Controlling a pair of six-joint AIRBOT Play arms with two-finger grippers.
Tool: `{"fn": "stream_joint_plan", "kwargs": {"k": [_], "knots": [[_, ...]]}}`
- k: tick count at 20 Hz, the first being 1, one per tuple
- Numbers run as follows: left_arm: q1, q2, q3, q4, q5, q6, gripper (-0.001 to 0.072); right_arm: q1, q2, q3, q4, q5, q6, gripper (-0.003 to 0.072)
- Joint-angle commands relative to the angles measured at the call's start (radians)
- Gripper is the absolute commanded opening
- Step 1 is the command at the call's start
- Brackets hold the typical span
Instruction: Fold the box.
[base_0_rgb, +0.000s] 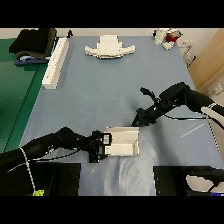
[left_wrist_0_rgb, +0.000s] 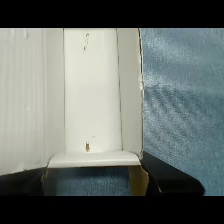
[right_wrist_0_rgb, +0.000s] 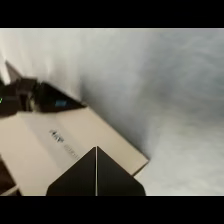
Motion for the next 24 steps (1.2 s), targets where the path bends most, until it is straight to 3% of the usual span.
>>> {"fn": "stream_joint_plan", "kwargs": {"k": [1, 6, 16, 19, 24], "knots": [[0.000, 0.001, 0.001, 0.000, 0.000, 0.000, 0.0528, 0.062, 0.028, -0.010, 0.004, -0.097, -0.124, 0.0004], [0.000, 0.001, 0.001, 0.000, 0.000, 0.000, 0.0528, 0.227, 0.224, -0.083, -0.153, 0.132, -0.196, 0.0005], [0.000, 0.001, 0.001, 0.000, 0.000, 0.000, 0.0528, 0.563, 0.622, -0.437, -0.262, 0.726, -0.290, 0.0007], [0.000, 0.001, 0.001, 0.000, 0.000, 0.000, 0.0528, 0.622, 0.652, -0.475, -0.315, 0.805, -0.290, 0.0011], [0.000, 0.001, 0.001, 0.000, 0.000, 0.000, 0.0528, 0.647, 0.646, -0.465, -0.385, 0.807, -0.290, 0.0032]]}}
